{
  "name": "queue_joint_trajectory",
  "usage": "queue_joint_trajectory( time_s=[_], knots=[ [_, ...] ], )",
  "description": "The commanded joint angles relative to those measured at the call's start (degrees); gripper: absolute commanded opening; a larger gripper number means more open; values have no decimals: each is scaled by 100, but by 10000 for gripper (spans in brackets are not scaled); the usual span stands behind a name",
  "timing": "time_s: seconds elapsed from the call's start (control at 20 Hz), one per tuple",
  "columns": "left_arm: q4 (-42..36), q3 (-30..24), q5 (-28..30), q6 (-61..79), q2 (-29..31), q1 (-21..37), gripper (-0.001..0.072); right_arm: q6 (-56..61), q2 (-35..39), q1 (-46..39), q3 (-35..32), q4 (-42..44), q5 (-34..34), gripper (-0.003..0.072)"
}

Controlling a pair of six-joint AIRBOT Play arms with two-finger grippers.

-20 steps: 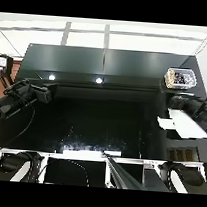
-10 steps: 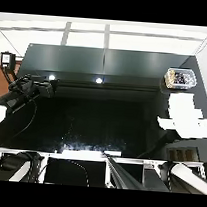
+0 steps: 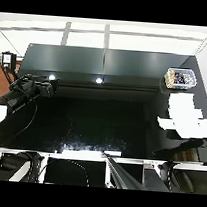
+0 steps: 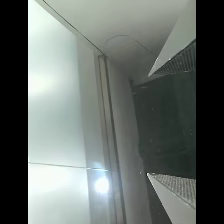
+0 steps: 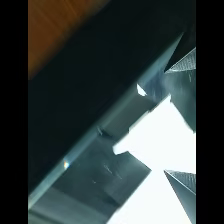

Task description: Fold the box and place the chain.

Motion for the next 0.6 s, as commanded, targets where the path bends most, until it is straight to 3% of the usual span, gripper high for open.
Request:
queue_joint_trajectory(
  time_s=[0.0, 0.15, 0.2, 0.3, 0.35, 0.4, 0.45, 0.55],
  knots=[
    [-4, 4, 4, -4, -2, -2, 706, -564, -732, 70, 221, 811, 629, 719],
    [-31, 4, 13, -7, -2, -2, 707, -662, -809, 345, 223, 341, 623, 706],
    [-28, 4, 15, -7, -2, -2, 706, -660, -807, 417, 223, 105, 623, 512],
    [-28, 4, 33, -7, -2, -2, 706, -660, -793, 485, 223, 155, 649, 329],
    [-28, 4, 35, -7, -2, -2, 706, -662, -763, 501, 221, 212, 699, 200],
    [-26, 4, 37, -7, -2, -2, 706, -682, -706, 527, 216, 214, 813, 183],
    [-26, 4, 37, -4, -2, -2, 706, -745, -599, 553, 181, 225, 859, 7],
    [-26, 4, 42, -4, -2, -2, 706, -789, -264, 586, -94, 238, 828, 16]
  ],
)
